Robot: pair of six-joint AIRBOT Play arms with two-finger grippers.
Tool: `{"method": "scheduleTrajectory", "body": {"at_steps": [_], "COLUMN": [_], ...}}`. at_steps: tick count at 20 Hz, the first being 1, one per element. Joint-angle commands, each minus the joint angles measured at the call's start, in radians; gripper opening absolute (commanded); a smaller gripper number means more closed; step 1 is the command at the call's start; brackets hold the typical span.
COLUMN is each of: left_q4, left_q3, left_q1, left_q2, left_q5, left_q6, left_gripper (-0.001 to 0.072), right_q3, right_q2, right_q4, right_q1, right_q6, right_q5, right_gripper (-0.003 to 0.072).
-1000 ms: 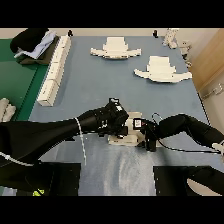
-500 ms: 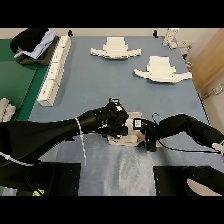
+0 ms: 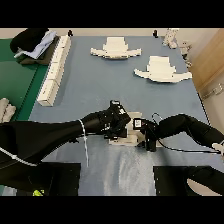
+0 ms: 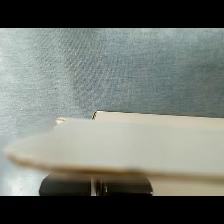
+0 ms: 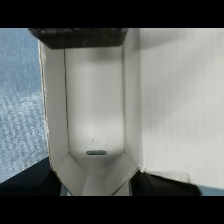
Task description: Fold the box.
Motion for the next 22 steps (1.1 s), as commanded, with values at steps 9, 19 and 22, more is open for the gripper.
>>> {"method": "scheduleTrajectory", "body": {"at_steps": [9, 19, 22], "left_q4": [0.008, 0.008, 0.012], "left_q3": [0.002, 0.002, 0.002], "left_q1": [-0.004, -0.004, -0.004], "left_q2": [-0.003, -0.003, -0.003], "left_q5": [-0.048, 0.012, 0.035], "left_q6": [0.002, 0.001, -0.005], "left_gripper": [0.0423, 0.0238, 0.0016], "right_q3": [-0.001, -0.001, -0.001], "right_q2": [0.000, 0.000, 0.000], "right_q4": [0.001, 0.001, 0.001], "right_q1": [0.001, 0.001, 0.001], "right_q6": [0.000, 0.000, 0.000], "right_q5": [0.000, 0.000, 0.000], "right_gripper": [0.0522, 0.0521, 0.0521]}}
